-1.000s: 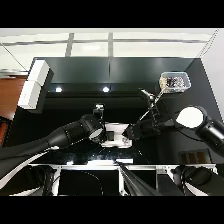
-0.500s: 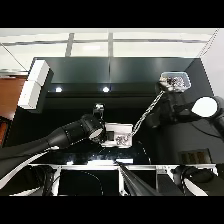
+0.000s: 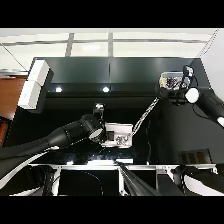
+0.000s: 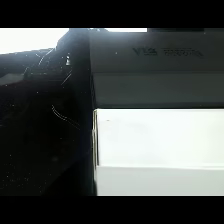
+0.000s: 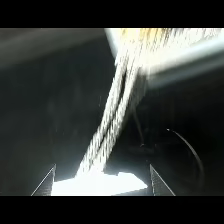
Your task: Fold the box and place the chain.
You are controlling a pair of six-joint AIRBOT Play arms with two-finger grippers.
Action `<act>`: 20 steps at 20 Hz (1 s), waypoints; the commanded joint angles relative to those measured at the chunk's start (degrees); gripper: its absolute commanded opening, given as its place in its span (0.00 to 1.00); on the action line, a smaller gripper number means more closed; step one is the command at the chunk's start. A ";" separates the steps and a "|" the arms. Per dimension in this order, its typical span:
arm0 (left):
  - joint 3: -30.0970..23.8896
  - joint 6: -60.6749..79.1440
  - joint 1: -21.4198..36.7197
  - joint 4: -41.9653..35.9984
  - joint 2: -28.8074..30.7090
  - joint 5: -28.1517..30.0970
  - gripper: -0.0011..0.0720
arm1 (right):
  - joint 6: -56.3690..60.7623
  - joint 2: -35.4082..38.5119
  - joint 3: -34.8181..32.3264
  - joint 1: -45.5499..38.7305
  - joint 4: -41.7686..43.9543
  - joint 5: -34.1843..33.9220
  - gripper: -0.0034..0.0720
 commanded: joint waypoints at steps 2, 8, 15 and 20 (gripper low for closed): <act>-0.02 0.00 0.02 0.02 0.00 0.02 0.05 | 4.94 -10.49 5.68 -0.74 1.05 -4.44 1.00; -0.02 0.00 0.02 0.04 0.00 0.02 0.05 | 4.94 -13.05 6.51 -1.73 -0.35 -5.09 1.00; -0.02 0.00 0.02 0.02 0.00 0.00 0.05 | 3.19 -13.42 7.28 -2.16 -0.28 -2.29 0.06; -0.02 0.00 0.02 0.02 0.00 0.00 0.05 | -11.85 -6.91 9.55 -2.05 -0.66 9.68 0.06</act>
